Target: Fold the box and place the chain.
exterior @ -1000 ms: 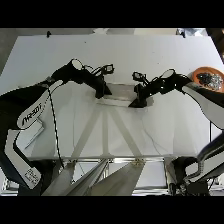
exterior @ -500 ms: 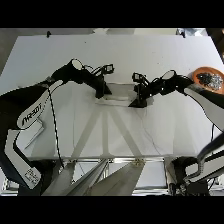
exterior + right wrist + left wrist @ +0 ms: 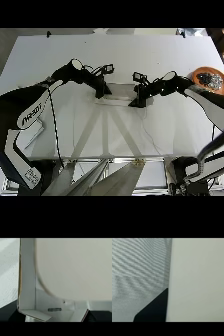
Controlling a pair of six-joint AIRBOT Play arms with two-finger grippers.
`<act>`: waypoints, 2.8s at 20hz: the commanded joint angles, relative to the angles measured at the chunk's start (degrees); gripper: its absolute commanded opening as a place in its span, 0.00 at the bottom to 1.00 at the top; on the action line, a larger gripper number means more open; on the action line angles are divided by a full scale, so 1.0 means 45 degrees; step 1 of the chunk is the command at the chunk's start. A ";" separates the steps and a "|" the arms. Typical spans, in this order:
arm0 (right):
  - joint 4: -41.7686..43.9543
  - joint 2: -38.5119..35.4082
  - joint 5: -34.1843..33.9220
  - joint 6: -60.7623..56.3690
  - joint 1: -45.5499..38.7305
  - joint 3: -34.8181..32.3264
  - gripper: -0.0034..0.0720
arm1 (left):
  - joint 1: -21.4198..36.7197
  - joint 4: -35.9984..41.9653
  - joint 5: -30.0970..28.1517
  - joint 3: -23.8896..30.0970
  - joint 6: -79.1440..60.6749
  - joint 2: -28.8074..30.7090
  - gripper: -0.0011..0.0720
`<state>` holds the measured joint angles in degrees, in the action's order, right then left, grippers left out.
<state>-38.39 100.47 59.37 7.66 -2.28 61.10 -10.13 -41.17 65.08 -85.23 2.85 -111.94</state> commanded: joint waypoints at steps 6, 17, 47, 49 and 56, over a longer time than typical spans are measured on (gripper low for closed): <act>0.0437 0.0000 -0.0005 0.0068 0.0005 -0.0015 0.57 | 0.0010 -0.0005 0.0019 0.0000 0.0000 0.0000 0.03; 0.0447 0.0010 -0.0010 0.0063 0.0005 -0.0010 0.57 | 0.0010 -0.0005 0.0024 0.0000 0.0000 0.0000 0.03; 0.0447 0.0010 -0.0015 0.0068 0.0005 -0.0010 0.57 | 0.1180 -0.0083 0.1122 0.0000 0.0029 0.1763 0.42; 0.0447 0.0010 -0.0010 0.0063 0.0005 -0.0010 0.57 | 0.1375 -0.1316 0.1175 0.0000 0.0044 0.2705 0.42; 0.0447 0.0010 -0.0010 0.0063 0.0005 -0.0010 0.57 | 0.0126 -0.3381 0.3517 0.0039 0.1923 0.3852 0.03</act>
<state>-36.38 100.53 59.31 7.94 -2.33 61.06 -7.16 -55.59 76.40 -85.17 8.69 -95.92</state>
